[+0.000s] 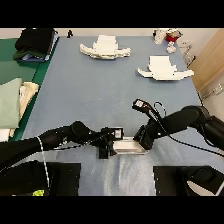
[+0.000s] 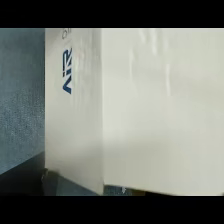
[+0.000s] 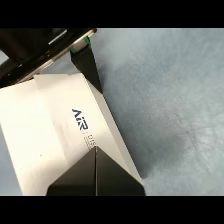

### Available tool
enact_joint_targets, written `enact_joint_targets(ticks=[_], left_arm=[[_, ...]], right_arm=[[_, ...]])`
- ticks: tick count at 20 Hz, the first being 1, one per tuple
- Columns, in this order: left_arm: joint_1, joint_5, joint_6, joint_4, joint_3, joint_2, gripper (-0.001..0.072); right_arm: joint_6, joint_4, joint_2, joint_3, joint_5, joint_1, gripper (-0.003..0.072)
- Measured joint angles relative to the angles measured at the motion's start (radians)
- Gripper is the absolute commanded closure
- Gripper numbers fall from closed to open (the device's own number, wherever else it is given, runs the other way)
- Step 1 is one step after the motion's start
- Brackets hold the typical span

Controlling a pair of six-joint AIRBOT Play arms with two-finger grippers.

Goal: Fold the box.

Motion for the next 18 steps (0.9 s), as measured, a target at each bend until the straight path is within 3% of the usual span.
enact_joint_targets(ticks=[6, 13, 16, 18], left_arm=[[0.0, -0.001, 0.0, 0.0, 0.0, 0.0, 0.0244], [0.0, -0.001, 0.0, 0.0, 0.0, 0.0, 0.0243], [0.0, -0.001, 0.0, 0.0, 0.0, 0.0, 0.0243], [0.0, 0.0, 0.0, 0.0, 0.0, 0.0, 0.0243]], right_arm=[[-0.005, -0.042, 0.141, -0.153, 0.148, 0.069, 0.0685], [-0.007, -0.077, 0.17, -0.2, 0.193, 0.085, 0.0684], [-0.008, -0.088, 0.173, -0.195, 0.197, 0.087, 0.0496], [-0.019, -0.086, 0.176, -0.182, 0.196, 0.088, 0.0284]])
